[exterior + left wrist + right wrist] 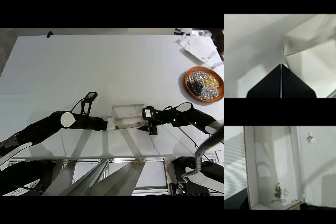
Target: Fold the box and place the chain.
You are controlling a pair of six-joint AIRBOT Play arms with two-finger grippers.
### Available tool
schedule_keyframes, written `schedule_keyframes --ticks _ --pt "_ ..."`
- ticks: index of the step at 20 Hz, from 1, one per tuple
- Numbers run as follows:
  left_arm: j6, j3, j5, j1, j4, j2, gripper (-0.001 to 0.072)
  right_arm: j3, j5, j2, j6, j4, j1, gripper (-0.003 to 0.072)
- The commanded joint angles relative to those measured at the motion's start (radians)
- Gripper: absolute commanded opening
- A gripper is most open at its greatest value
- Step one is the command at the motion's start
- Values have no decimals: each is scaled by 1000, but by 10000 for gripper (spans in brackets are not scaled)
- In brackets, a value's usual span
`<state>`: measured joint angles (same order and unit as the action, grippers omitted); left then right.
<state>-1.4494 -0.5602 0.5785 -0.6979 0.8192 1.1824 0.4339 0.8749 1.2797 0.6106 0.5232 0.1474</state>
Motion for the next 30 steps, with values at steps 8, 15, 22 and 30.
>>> schedule_keyframes --ticks 8,15,22,30 --pt "14 -24 -27 -44 -53 -45 42 0 3 -1 -1 0 0 444" --pt "14 -49 -39 -54 -64 -44 327 0 3 -1 -1 0 0 444" --pt "14 -49 -41 -79 -63 -42 353 0 3 -1 -1 0 0 444" --pt "-106 -164 21 -109 43 66 356 0 3 -1 -1 0 0 444"
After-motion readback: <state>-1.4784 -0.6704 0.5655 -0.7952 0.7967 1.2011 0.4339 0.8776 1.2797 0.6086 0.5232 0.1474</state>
